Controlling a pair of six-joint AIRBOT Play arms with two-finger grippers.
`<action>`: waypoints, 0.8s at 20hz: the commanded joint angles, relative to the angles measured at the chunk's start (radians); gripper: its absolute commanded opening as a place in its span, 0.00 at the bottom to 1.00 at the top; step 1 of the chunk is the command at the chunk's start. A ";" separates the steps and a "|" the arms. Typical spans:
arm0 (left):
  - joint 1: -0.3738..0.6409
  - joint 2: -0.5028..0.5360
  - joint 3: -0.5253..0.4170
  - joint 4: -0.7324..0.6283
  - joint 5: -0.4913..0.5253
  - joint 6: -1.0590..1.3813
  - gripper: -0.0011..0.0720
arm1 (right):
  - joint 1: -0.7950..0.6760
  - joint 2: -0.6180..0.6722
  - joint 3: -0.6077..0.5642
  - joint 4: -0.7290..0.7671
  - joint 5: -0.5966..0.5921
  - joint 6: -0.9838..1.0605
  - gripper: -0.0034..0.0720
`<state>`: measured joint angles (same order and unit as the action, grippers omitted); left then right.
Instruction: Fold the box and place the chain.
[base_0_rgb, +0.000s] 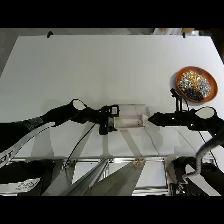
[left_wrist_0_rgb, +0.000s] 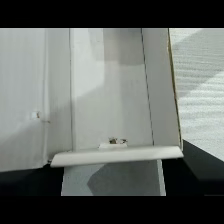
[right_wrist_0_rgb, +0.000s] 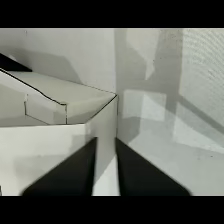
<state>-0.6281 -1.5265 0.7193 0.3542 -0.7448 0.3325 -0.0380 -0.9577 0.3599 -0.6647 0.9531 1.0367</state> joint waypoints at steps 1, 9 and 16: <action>0.001 0.001 0.000 0.000 0.000 0.000 0.36 | 0.002 0.011 0.000 0.051 0.004 0.000 0.40; 0.001 0.001 0.000 0.000 0.000 0.000 0.36 | 0.005 0.013 0.000 0.060 0.035 -0.018 0.44; 0.001 0.001 0.000 0.000 0.000 0.000 0.36 | 0.175 0.013 0.000 0.021 -0.099 -0.012 0.44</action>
<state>-0.6281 -1.5265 0.7193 0.3546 -0.7444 0.3325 0.0841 -0.9455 0.3603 -0.6331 0.9180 1.0191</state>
